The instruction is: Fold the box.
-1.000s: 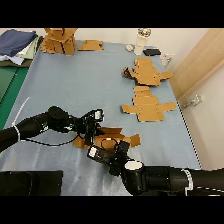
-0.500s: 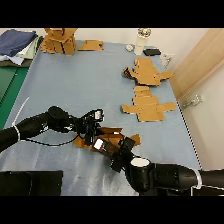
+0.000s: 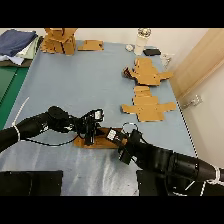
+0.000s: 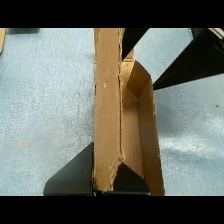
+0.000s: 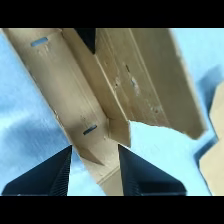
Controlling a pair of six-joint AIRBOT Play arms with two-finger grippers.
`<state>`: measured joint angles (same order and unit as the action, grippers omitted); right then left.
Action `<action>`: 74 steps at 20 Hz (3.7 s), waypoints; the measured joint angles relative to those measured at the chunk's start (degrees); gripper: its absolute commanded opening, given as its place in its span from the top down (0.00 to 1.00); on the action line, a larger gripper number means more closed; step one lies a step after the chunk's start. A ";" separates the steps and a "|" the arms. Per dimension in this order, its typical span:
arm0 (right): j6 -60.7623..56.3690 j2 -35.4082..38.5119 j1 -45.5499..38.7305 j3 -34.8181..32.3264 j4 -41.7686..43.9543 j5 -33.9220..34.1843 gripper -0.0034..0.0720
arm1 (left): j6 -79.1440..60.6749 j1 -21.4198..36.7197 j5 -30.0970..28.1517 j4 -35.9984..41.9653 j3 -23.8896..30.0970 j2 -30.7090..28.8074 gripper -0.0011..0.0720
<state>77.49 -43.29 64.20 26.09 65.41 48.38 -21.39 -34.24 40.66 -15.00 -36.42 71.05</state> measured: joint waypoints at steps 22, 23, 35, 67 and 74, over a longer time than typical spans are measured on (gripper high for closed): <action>58.97 7.85 -23.85 0.17 39.91 5.35 0.35 | 0.00 0.00 0.00 0.00 0.00 0.00 0.96; 58.45 8.09 -22.27 0.02 40.02 5.97 0.35 | -0.02 0.00 0.00 -0.02 0.00 0.00 0.96; 52.41 -0.24 -11.58 -1.84 35.43 -2.67 0.35 | -0.02 0.00 0.00 0.00 0.00 0.00 0.96; 66.55 2.23 -28.50 -1.73 42.49 -8.90 0.35 | 0.00 -0.02 0.00 -0.02 0.00 0.00 0.96; 77.00 -1.64 -32.02 -1.07 49.77 -8.50 0.35 | 0.00 0.00 0.04 -0.02 0.00 0.00 0.97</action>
<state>154.50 -44.93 32.18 25.02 115.18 39.88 -21.39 -34.24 40.71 -15.03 -36.42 71.05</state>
